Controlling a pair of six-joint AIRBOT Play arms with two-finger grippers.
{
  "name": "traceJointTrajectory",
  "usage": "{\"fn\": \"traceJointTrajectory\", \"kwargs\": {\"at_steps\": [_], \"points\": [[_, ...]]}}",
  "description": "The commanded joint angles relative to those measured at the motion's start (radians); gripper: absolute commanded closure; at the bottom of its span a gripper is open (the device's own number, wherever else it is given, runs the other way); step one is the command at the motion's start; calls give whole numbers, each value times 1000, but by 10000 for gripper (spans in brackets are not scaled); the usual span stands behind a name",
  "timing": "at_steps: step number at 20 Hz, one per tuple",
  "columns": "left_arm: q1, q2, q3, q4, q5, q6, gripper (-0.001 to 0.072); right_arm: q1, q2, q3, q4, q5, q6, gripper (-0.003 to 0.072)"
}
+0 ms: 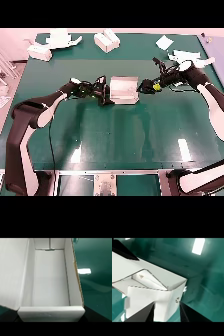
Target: Fold the box and place the chain.
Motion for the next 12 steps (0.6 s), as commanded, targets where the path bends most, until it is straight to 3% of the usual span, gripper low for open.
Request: {"fn": "traceJointTrajectory", "kwargs": {"at_steps": [1,10,12], "points": [[0,0,1,0,0,0,312,6,-21,3,-18,0,24,306],[0,0,1,0,0,0,312,93,-25,5,-27,-5,98,287],[0,0,1,0,-1,0,311,119,-25,12,-100,-5,129,286]]}}
